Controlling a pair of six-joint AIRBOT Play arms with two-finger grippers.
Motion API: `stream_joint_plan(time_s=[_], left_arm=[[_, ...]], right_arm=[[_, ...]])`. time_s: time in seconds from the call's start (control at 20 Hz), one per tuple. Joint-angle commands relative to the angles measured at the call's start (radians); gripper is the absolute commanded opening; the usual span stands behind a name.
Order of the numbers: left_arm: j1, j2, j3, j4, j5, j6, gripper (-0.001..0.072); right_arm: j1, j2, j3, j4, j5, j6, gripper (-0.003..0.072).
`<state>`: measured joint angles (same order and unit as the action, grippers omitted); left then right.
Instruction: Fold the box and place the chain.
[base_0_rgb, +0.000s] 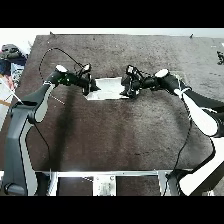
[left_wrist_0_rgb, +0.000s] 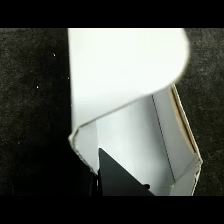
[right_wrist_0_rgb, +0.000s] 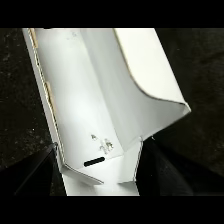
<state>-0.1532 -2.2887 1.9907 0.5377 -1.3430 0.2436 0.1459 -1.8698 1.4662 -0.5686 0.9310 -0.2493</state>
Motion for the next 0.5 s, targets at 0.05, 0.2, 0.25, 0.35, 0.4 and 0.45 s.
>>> stream_joint_plan(time_s=[0.05, 0.2, 0.25, 0.35, 0.4, 0.45], left_arm=[[0.001, 0.0, 0.0, 0.0, -0.002, 0.0, 0.0011], [0.001, 0.0, 0.0, 0.0, -0.001, 0.0, 0.0011], [0.001, 0.0, 0.0, 0.0, -0.002, 0.0, 0.0011], [0.001, 0.0, 0.0, 0.0, -0.002, 0.0, 0.0011], [0.001, 0.0, 0.0, 0.0, -0.002, 0.0, 0.0011], [0.001, 0.0, 0.0, 0.0, -0.002, 0.0, 0.0011]], right_arm=[[-0.009, -0.092, 0.111, -0.038, 0.126, 0.017, 0.0716], [0.004, -0.14, 0.172, -0.039, 0.184, 0.018, 0.0715], [0.011, -0.15, 0.183, -0.041, 0.183, 0.016, 0.0685], [0.014, -0.18, 0.219, -0.042, 0.194, 0.014, 0.0676], [0.013, -0.196, 0.233, -0.041, 0.199, 0.014, 0.0676], [0.013, -0.207, 0.243, -0.041, 0.205, 0.017, 0.0676]])
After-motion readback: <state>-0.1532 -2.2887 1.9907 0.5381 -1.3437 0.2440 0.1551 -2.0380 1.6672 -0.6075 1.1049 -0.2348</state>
